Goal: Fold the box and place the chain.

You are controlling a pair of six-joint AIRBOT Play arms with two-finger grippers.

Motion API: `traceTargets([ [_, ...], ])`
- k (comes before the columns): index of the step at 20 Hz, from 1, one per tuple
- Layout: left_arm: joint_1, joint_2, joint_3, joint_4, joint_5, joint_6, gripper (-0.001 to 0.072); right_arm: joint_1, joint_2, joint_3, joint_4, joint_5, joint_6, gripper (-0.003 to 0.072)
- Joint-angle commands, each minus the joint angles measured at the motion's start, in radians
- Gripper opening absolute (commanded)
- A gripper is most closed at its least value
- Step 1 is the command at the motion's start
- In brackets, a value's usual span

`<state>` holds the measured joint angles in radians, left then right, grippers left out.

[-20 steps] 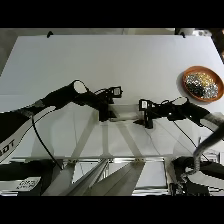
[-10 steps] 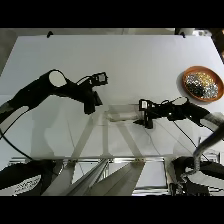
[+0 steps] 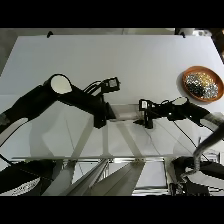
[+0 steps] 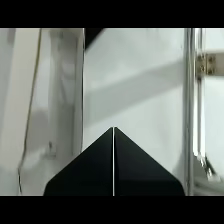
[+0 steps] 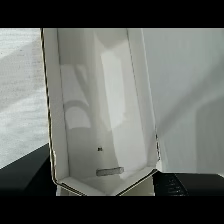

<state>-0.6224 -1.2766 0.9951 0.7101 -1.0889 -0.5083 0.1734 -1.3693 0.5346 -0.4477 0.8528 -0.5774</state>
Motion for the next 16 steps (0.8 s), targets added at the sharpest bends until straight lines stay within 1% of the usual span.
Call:
traceTargets([
  [1,-0.063,-0.051,0.000,-0.100,0.286,0.005,0.0005,0.000,0.000,0.000,0.000,0.000,0.000,0.0447],
  [6,-0.061,-0.182,0.000,-0.104,0.578,-0.149,0.0003,0.000,0.000,0.000,0.000,0.000,0.000,0.0447],
  [8,-0.061,-0.230,0.000,-0.104,0.655,-0.232,0.0003,0.000,0.000,0.000,0.000,0.000,0.000,0.0447],
  [9,-0.061,-0.251,0.000,-0.104,0.671,-0.269,0.0003,0.000,0.000,0.000,0.000,0.000,0.000,0.0447],
  [11,-0.062,-0.286,0.000,-0.103,0.659,-0.316,0.0003,0.000,0.000,0.000,0.000,0.000,0.000,0.0447],
  [13,-0.062,-0.306,0.000,-0.104,0.608,-0.330,0.0003,0.000,0.000,0.000,0.000,0.000,0.000,0.0447],
  [16,-0.062,-0.309,0.000,-0.103,0.536,-0.329,0.0003,0.000,0.000,0.000,0.000,0.000,0.000,0.0447],
])
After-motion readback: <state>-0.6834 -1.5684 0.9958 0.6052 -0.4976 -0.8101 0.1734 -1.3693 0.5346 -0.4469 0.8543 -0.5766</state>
